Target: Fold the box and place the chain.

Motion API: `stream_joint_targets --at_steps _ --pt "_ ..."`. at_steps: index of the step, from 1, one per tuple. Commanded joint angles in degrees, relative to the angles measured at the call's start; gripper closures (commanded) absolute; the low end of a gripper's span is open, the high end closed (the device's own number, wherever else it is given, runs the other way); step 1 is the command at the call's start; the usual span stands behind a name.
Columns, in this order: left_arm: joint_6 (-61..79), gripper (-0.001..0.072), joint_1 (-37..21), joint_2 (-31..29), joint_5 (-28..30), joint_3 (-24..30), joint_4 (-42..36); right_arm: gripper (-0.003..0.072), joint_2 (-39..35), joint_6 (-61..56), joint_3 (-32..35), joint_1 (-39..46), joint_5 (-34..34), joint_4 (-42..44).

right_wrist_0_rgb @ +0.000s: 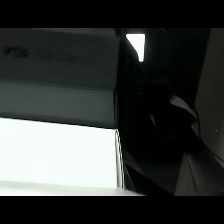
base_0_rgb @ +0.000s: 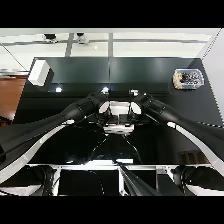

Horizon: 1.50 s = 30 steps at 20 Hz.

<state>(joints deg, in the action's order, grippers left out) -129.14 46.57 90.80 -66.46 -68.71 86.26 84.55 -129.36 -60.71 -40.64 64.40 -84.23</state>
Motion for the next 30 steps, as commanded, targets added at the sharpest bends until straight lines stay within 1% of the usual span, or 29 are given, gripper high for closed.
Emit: stream_joint_targets --at_steps 1,2,3,4,6,15,16,17,19,20,21,22,24,25,28,29,30 --pt "0.1 0.0683 0.0 0.0 0.0 0.0 0.0 0.0403 1.0 -3.3 -0.1 -0.3 1.2 -1.2" --pt "0.1 0.0683 0.0 0.0 0.0 0.0 0.0 0.0508 1.0 -3.3 -0.1 -0.3 1.2 -1.1" --pt "0.1 0.0684 0.0 0.0 0.0 0.0 0.0 0.0508 1.0 -3.3 -0.1 -0.3 1.1 -1.1" --pt "0.1 0.0683 0.0 0.0 0.0 0.0 0.0 0.0582 1.0 -3.3 -0.1 -0.3 1.2 -1.1" --pt "0.1 0.0683 0.0 0.0 0.0 0.0 0.0 0.0677 1.0 -3.3 -0.1 -0.3 1.1 -1.1" --pt "0.1 0.0683 0.0 0.0 0.0 0.0 0.0 0.0669 0.9 -3.3 -0.1 -0.3 1.6 -1.1" --pt "0.1 0.0683 0.0 0.0 0.0 0.0 0.0 0.0535 0.8 -3.3 -0.1 -0.3 1.6 -1.1" --pt "0.1 0.0683 0.0 0.0 0.0 0.0 0.0 0.0464 0.8 -3.3 -0.1 -0.3 1.9 -1.1" --pt "0.1 0.0683 0.0 0.0 0.0 0.0 0.0 0.0464 0.8 -3.3 -0.1 -0.3 1.9 -1.1" --pt "0.1 0.0683 0.0 0.0 0.0 0.0 0.0 0.0400 0.8 -3.3 -0.1 -0.3 2.0 -1.1" --pt "0.1 0.0683 0.0 0.0 0.0 0.0 0.0 0.0361 0.8 -3.3 -0.1 -0.3 2.0 -1.1" --pt "0.1 0.0683 0.0 0.0 0.0 0.0 0.0 0.0366 0.8 -3.3 -0.1 -0.3 2.1 -1.1" --pt "0.1 0.0683 0.0 0.0 0.0 0.0 0.0 0.0582 0.8 -3.3 -0.1 -0.3 2.1 -1.1" --pt "0.1 0.0683 0.0 0.0 0.0 0.0 0.0 0.0674 0.8 -3.1 -0.1 -0.3 2.0 -1.1" --pt "0.1 0.0683 0.0 0.0 0.0 0.0 0.0 0.0673 0.8 -2.8 -0.2 -0.3 2.1 -1.2" --pt "0.1 0.0683 0.0 0.0 0.0 0.0 0.0 0.0651 0.8 -2.8 -0.2 -0.1 2.1 -1.4" --pt "0.1 0.0683 0.0 0.0 0.0 0.0 0.0 0.0429 0.7 -2.8 -0.2 0.1 2.1 -1.4"
